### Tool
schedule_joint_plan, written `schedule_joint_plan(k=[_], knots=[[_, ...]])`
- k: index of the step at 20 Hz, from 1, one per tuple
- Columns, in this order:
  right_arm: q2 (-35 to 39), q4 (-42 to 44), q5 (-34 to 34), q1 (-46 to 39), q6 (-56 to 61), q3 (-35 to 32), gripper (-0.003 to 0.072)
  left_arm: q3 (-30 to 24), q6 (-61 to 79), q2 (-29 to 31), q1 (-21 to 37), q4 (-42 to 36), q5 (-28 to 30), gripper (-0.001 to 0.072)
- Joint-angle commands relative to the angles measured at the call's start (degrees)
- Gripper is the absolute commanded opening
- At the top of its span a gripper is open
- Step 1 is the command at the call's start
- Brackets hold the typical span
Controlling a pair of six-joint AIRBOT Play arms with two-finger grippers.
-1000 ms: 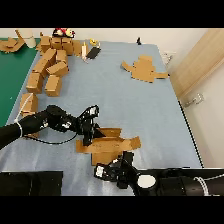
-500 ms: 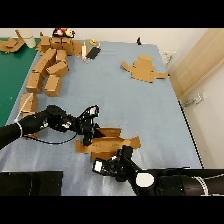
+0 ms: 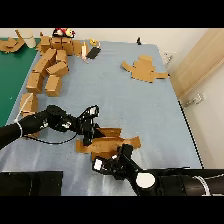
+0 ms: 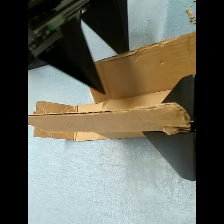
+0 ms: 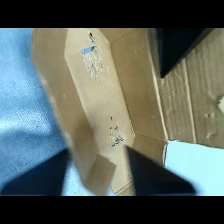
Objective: Fold the box.
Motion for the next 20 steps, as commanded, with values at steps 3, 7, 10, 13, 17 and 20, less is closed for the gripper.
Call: schedule_joint_plan(k=[3, 7, 10, 13, 17, 20], knots=[[0.68, 2.6, 2.99, -4.63, -5.09, -0.09, 0.0714, -0.02, 0.02, 0.0, 0.04, 0.02, 0.04, 0.0011], [3.63, 3.32, 9.4, -11.06, -14.05, -2.36, 0.0714, -0.02, 0.02, 0.0, 0.02, 0.02, 0.04, 0.0011], [11.58, 5.68, 12.81, -13.49, -17.9, -6.08, 0.0713, -0.02, 0.02, 0.0, 0.02, 0.02, -0.02, 0.0011], [17.57, 9.25, 13.53, -16.11, -23.82, -8.63, 0.0713, -0.02, 0.02, 0.0, 0.02, 0.02, 0.0, 0.0011], [18.99, 10.86, 18.23, -22.53, -26.86, -10.88, 0.0713, -0.02, 0.02, 0.0, 0.02, 0.02, 0.0, 0.0011], [19.39, 15.76, 21.75, -26.67, -34.6, -10.91, 0.0713, -0.02, 0.02, 0.0, 0.02, 0.02, 0.02, 0.0011]])
